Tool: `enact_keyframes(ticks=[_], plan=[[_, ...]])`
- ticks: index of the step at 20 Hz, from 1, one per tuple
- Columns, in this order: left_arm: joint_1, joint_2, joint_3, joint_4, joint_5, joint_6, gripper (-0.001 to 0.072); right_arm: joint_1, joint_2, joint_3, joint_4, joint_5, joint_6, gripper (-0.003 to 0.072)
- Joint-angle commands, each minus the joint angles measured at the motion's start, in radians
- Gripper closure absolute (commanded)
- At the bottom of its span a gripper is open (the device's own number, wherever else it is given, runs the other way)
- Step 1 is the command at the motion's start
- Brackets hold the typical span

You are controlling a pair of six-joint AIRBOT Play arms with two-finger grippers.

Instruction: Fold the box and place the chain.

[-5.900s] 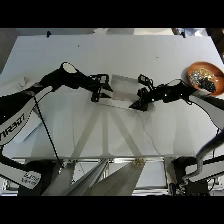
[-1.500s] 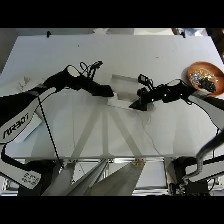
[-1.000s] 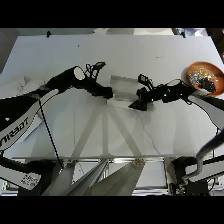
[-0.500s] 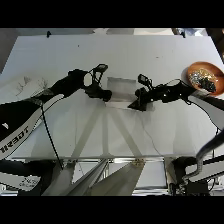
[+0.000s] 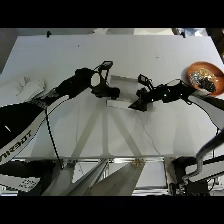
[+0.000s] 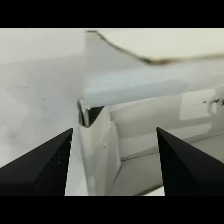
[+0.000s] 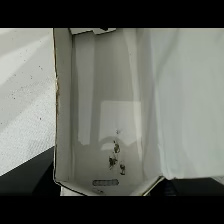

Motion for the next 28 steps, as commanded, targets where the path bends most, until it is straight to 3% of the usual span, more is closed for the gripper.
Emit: enact_keyframes(ticks=[1,7,9,10,12,16,17,25,26,28], plan=[[-0.005,-0.005,0.010,-0.003,0.008,-0.034,0.0130,0.001,0.001,0.001,0.000,0.002,-0.003,0.0287],[-0.013,-0.041,0.010,0.004,-0.043,-0.140,0.0164,0.001,0.001,0.001,0.000,0.002,-0.003,0.0287],[-0.027,-0.051,0.012,0.042,-0.045,-0.143,0.0312,0.001,0.001,0.001,0.000,0.002,-0.003,0.0287],[-0.032,-0.056,0.016,0.061,-0.051,-0.145,0.0319,0.001,0.001,0.001,0.000,0.002,-0.003,0.0287],[-0.037,-0.061,0.032,0.090,-0.073,-0.178,0.0409,0.001,0.001,0.001,0.000,0.002,-0.003,0.0287],[-0.037,-0.063,0.037,0.079,-0.150,-0.179,0.0676,0.001,0.001,0.001,0.000,0.002,-0.003,0.0287],[-0.037,-0.063,0.037,0.078,-0.157,-0.180,0.0696,0.001,0.001,0.001,0.000,0.002,-0.003,0.0287],[-0.048,-0.060,0.037,0.026,-0.154,-0.180,0.0688,0.001,0.001,0.001,0.000,0.002,-0.003,0.0287],[-0.048,-0.056,0.037,0.026,-0.153,-0.180,0.0658,0.001,0.001,0.001,0.000,0.002,-0.003,0.0287],[-0.047,-0.039,0.037,0.027,-0.148,-0.180,0.0384,0.001,0.001,0.001,0.000,0.002,-0.003,0.0287]])
